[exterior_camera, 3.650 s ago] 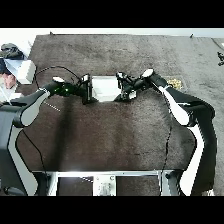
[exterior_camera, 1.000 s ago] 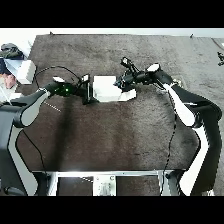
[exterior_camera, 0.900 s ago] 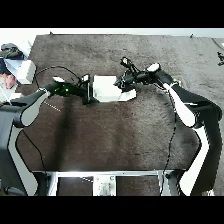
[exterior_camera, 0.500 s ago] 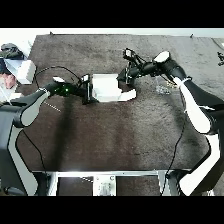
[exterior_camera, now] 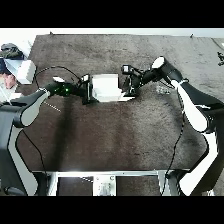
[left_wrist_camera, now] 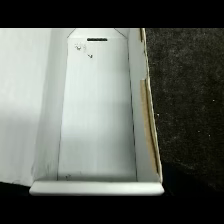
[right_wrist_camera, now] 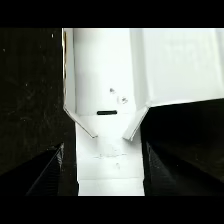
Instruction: Fold the box and place the chain.
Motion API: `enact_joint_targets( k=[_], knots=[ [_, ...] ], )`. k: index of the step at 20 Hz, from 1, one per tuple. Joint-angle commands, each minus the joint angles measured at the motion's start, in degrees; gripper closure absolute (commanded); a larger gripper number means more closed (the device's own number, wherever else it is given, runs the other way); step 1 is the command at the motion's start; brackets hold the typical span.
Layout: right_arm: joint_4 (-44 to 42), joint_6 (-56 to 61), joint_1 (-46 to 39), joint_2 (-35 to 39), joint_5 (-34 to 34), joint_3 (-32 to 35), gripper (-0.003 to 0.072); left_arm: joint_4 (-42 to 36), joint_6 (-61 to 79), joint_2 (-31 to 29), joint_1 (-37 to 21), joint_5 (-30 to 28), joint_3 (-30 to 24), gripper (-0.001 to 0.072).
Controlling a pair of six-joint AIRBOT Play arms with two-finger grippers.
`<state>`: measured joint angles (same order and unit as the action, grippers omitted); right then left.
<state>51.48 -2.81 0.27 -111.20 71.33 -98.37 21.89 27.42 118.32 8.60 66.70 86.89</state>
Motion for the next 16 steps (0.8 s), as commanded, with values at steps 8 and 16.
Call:
enact_joint_targets(
  k=[8, 16],
  knots=[
    [0.8, -0.4, 2.8, -1.5, -5.8, 0.8, 0.0386, 0.0, 0.0, 0.0, 0.0, 0.0, 0.0, 0.0362],
    [-5.1, -1.5, 4.3, -2.4, -5.7, 0.9, 0.0498, 0.0, 0.0, 0.0, 0.0, 0.0, 0.0, 0.0362]
  ],
)
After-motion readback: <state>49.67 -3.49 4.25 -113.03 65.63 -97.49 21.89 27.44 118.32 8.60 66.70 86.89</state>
